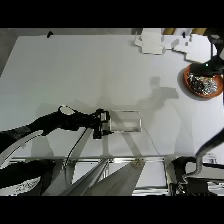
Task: Fold the box and place the chain.
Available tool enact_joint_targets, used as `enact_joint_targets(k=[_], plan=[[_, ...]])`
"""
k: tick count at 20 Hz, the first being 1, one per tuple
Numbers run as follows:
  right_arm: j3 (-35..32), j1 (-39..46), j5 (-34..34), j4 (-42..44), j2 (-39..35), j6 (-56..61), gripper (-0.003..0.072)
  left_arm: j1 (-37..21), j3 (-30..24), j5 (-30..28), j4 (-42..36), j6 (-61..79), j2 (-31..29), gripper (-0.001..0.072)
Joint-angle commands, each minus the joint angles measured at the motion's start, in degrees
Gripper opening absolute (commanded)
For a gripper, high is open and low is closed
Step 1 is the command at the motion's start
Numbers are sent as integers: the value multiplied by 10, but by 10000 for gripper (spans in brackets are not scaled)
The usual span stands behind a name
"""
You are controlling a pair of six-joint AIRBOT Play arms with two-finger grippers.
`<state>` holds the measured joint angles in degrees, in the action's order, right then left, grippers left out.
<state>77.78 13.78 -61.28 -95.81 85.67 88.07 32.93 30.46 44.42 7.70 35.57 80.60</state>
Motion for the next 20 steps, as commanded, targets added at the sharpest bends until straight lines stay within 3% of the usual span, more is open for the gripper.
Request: enact_joint_targets(k=[1, 6, 17, 20], plan=[[17, 58, -26, 11, 48, -3, 241, 0, 0, 0, 0, 0, 0, 255], [17, 72, 7, 37, 81, -59, 223, 0, 0, 0, 0, 0, 0, 255], [17, 72, 65, 48, 140, -59, 219, 0, 0, 0, 0, 0, 0, 255], [17, 72, 75, 48, 146, -59, 162, 0, 0, 0, 0, 0, 0, 255]])
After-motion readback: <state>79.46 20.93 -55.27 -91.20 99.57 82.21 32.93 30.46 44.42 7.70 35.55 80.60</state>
